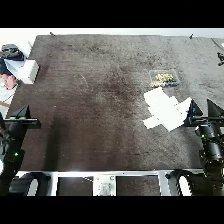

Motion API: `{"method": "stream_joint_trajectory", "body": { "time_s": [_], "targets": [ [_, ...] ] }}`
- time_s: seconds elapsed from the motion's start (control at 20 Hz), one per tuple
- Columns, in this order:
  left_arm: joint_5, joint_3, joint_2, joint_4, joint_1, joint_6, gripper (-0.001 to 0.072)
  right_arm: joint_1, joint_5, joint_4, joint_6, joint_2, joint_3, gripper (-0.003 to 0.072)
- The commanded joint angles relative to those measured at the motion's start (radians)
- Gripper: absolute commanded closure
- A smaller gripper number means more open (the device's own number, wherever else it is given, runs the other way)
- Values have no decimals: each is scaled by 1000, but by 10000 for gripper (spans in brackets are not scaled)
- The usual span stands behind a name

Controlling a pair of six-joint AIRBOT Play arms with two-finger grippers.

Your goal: Fold the box and place the chain.

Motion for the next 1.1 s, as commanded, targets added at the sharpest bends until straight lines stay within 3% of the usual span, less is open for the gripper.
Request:
{"method": "stream_joint_trajectory", "body": {
  "time_s": [0.0,0.25,0.4,0.5,0.6,0.7,0.85,1.05],
  "targets": [
    [0,0,1,0,0,0,697,1,0,0,2,1,1,162],
    [0,0,1,0,0,0,697,1,-13,0,3,1,20,163],
    [0,0,1,0,0,0,697,0,-103,1,3,-62,89,149],
    [0,0,1,0,0,0,697,-1,-126,8,3,-196,169,149],
    [0,0,1,0,0,0,697,-1,-102,8,3,-377,269,85],
    [0,0,1,0,0,0,697,-10,-61,8,3,-563,375,91],
    [0,0,1,0,0,0,697,-151,213,-25,100,-818,528,93],
    [0,0,1,0,0,0,697,-453,744,-454,523,-1107,796,92]
  ]
}}
